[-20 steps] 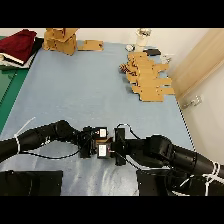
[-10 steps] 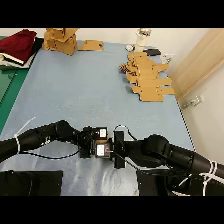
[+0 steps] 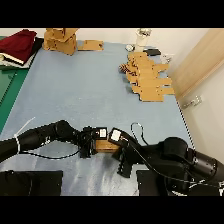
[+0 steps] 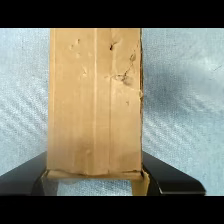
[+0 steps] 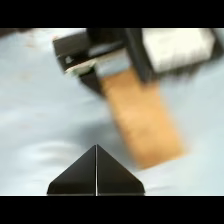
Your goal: Fold the box.
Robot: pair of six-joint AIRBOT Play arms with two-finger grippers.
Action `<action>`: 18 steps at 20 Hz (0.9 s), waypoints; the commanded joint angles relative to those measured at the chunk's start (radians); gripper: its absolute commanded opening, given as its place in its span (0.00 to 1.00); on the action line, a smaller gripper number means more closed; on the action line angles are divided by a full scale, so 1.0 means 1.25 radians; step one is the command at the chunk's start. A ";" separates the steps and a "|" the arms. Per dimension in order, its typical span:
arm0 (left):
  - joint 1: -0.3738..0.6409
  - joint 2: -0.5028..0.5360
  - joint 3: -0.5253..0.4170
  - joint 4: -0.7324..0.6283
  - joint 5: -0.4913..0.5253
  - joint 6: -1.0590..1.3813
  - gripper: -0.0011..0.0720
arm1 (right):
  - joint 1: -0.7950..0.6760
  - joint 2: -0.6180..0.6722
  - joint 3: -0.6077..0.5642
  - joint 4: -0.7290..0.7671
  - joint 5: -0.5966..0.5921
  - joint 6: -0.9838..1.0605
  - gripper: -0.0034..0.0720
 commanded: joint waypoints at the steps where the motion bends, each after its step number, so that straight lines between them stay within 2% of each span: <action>1: 0.000 0.001 0.000 0.000 0.000 0.000 0.63 | 0.001 0.032 -0.115 0.242 0.092 0.245 0.05; 2: 0.000 0.001 0.000 0.000 0.000 0.000 0.63 | 0.001 0.032 -0.157 0.283 0.192 0.281 0.05; 4: 0.000 0.001 0.000 0.000 0.000 0.000 0.63 | 0.000 0.032 -0.206 0.283 0.393 0.381 0.05; 6: 0.000 0.001 0.000 0.000 0.000 0.000 0.63 | -0.010 0.027 -0.216 0.260 0.519 0.410 0.05; 9: 0.000 0.001 0.000 0.000 0.000 0.000 0.63 | -0.045 0.009 -0.217 0.247 0.518 0.409 0.05; 18: 0.000 0.001 0.000 0.000 0.000 0.000 0.63 | -0.045 -0.053 -0.216 0.237 0.508 0.409 0.05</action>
